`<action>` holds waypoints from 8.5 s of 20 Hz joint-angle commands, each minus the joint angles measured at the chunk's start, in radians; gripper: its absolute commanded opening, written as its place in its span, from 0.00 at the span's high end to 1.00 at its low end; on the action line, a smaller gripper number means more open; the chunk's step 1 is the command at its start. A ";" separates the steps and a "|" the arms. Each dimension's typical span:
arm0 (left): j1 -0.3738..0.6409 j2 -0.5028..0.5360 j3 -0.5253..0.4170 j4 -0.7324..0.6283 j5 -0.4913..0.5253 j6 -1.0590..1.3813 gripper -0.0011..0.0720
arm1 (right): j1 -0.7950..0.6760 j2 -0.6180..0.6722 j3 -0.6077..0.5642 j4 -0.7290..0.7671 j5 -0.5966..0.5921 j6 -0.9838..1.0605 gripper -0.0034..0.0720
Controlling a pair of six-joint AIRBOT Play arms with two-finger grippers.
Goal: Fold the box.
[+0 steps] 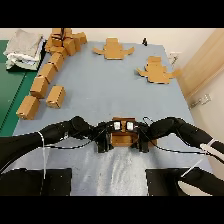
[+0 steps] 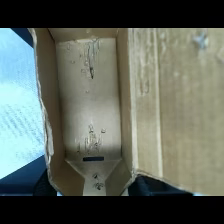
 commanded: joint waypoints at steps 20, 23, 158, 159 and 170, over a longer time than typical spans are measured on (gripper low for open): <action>-0.011 -0.029 0.039 0.147 -0.045 -0.156 0.35 | 0.000 0.000 0.001 0.000 0.000 0.000 0.22; -0.010 -0.029 0.039 0.151 -0.045 -0.156 0.35 | 0.000 0.000 0.001 0.000 0.000 0.000 0.22; -0.010 -0.002 0.038 0.269 -0.030 -0.243 0.35 | 0.075 0.231 0.082 -0.409 -0.239 0.581 0.24; -0.010 -0.002 0.038 0.269 -0.030 -0.244 0.35 | 0.075 0.231 0.081 -0.411 -0.207 0.552 0.20; -0.010 -0.002 0.038 0.269 -0.030 -0.244 0.35 | 0.075 0.156 0.029 -0.137 -0.032 0.284 0.51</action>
